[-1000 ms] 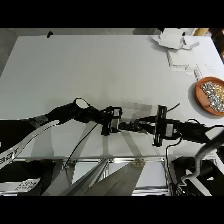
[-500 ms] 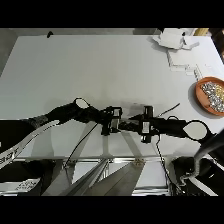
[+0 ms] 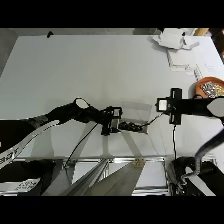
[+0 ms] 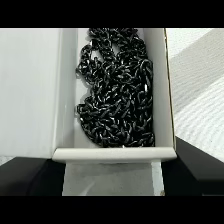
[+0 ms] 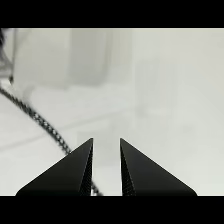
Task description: Fold the box and place the chain.
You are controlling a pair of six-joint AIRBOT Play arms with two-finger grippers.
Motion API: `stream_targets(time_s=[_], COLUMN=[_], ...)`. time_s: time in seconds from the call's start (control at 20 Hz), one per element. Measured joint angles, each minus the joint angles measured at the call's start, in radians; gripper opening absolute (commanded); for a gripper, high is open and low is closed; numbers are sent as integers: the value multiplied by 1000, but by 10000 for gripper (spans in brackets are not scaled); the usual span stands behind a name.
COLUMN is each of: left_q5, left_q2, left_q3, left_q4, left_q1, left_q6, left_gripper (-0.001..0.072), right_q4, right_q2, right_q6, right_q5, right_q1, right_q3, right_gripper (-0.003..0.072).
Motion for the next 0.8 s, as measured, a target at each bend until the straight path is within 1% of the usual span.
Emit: stream_targets(time_s=[0.25,0.55,0.8], left_q5=[0,0,0], left_q2=[0,0,0], left_q3=[0,0,0], left_q4=[0,0,0], left_q1=[0,0,0], left_q6=[0,0,0], left_gripper=[273,273,273], right_q4=[-51,-63,-65], right_q2=[-135,-308,-403], right_q6=[-40,-129,-175], right_q5=[8,-13,-39], right_q1=[-67,-81,-83], right_q3=[10,12,12], right_gripper=[177,177,175])
